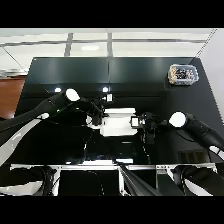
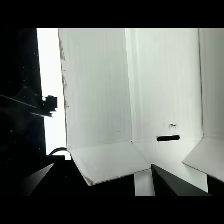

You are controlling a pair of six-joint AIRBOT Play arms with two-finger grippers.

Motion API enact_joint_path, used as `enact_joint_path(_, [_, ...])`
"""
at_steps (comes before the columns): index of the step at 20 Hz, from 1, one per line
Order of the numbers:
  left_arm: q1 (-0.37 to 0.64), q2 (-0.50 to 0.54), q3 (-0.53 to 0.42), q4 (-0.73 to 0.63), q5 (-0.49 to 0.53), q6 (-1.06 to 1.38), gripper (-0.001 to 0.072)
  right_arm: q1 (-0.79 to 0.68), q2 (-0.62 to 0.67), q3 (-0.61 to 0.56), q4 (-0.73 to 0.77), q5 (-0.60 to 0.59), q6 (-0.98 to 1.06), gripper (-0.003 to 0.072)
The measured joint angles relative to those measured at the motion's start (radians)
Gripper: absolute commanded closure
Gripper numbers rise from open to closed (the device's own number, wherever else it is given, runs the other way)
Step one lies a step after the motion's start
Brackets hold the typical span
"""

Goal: Fold the box and place the chain.

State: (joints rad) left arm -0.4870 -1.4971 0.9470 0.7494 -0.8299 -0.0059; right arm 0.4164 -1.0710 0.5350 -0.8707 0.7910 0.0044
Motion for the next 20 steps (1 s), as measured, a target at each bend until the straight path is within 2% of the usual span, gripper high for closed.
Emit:
enact_joint_path(8, [0.0, 0.0, 0.0, 0.002, 0.0, 0.003, 0.0683, 0.056, -0.037, 0.006, 0.077, -0.136, -0.012, -0.0023])
enact_joint_path(12, [0.0, 0.0, 0.0, 0.002, -0.001, 0.003, 0.0682, 0.035, -0.035, 0.045, 0.068, -0.138, -0.013, -0.0023])
enact_joint_path(20, [0.0, 0.0, 0.0, 0.002, 0.0, 0.002, 0.0682, -0.055, -0.038, 0.087, 0.154, -0.155, -0.031, -0.0023])
